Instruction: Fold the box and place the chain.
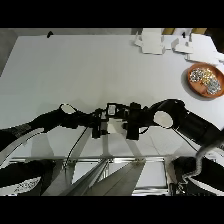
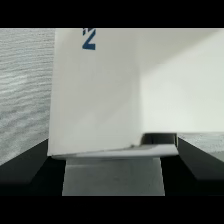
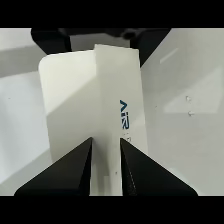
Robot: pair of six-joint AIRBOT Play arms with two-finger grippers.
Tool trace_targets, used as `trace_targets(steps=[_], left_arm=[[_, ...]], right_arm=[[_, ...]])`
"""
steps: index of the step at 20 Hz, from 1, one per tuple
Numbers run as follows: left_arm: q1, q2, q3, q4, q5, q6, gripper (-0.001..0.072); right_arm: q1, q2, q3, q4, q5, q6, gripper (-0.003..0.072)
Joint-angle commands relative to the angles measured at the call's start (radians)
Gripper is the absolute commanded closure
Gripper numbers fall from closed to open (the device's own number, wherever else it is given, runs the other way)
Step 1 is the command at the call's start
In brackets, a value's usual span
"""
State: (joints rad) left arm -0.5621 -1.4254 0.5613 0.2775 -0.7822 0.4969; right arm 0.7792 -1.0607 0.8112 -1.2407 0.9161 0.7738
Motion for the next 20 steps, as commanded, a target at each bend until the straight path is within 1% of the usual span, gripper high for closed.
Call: trace_targets(steps=[1, 2, 3, 4, 11, 14, 15, 18, 20], left_arm=[[0.000, 0.001, 0.000, 0.000, 0.000, 0.000, 0.0454], [0.000, 0.001, 0.000, 0.000, 0.000, 0.000, 0.0454], [0.000, 0.001, 0.000, 0.000, 0.000, 0.000, 0.0454], [0.000, 0.001, 0.000, 0.000, 0.000, 0.000, 0.0454], [0.000, 0.001, 0.000, 0.000, 0.000, 0.000, 0.0455], [0.000, 0.001, 0.000, 0.000, 0.000, 0.000, 0.0454], [0.000, 0.001, 0.000, 0.000, 0.000, 0.000, 0.0454], [0.000, 0.001, 0.000, 0.000, 0.000, 0.000, 0.0454], [0.000, 0.001, 0.000, 0.000, 0.000, 0.000, 0.0454]], right_arm=[[0.001, 0.016, -0.001, 0.000, 0.016, -0.045, 0.0479], [0.001, 0.016, -0.001, 0.000, 0.016, -0.047, 0.0470], [0.001, 0.016, -0.001, 0.000, 0.016, -0.050, 0.0416], [0.005, 0.016, -0.001, -0.005, 0.013, -0.050, 0.0382], [0.011, 0.013, -0.047, -0.013, -0.021, -0.053, 0.0384], [0.011, 0.013, -0.051, -0.020, -0.060, -0.049, 0.0389], [0.011, 0.013, -0.051, -0.023, -0.075, -0.049, 0.0397], [0.011, 0.013, -0.051, -0.047, -0.084, -0.041, 0.0515], [0.011, 0.013, -0.051, -0.045, -0.084, -0.038, 0.0533]])
